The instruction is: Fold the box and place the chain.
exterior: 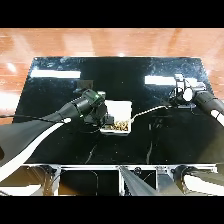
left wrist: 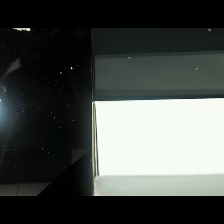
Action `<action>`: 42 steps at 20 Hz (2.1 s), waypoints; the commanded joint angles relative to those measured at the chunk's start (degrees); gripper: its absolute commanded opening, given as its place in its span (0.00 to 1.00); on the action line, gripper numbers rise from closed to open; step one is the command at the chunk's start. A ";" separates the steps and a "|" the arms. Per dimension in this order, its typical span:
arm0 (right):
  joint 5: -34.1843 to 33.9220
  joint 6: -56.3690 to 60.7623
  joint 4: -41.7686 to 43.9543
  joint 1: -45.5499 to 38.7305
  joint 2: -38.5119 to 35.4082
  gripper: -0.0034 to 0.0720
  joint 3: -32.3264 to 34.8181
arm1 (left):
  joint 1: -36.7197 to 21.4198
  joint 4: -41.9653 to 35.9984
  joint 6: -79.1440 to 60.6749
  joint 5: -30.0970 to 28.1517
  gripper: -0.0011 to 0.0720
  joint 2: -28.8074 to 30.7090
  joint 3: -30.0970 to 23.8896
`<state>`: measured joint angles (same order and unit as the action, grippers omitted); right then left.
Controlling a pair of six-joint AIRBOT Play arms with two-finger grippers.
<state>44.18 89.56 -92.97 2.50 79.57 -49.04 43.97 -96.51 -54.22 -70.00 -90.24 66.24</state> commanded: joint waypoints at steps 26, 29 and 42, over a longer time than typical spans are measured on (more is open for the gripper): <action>29.57 -13.44 38.97 12.83 -20.90 0.09 -33.92 | 0.07 -0.22 -0.02 0.13 0.04 0.00 0.04; 27.12 -12.70 38.29 19.08 -20.90 0.09 -42.51 | 0.07 -0.24 -0.02 0.09 0.04 0.00 0.04; 31.45 -11.08 33.92 27.39 -17.75 0.09 -36.39 | 0.04 -0.22 0.00 -0.11 0.04 0.00 0.04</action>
<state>74.28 77.80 -56.69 26.83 60.60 -90.85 43.99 -96.77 -54.22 -70.02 -90.24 66.24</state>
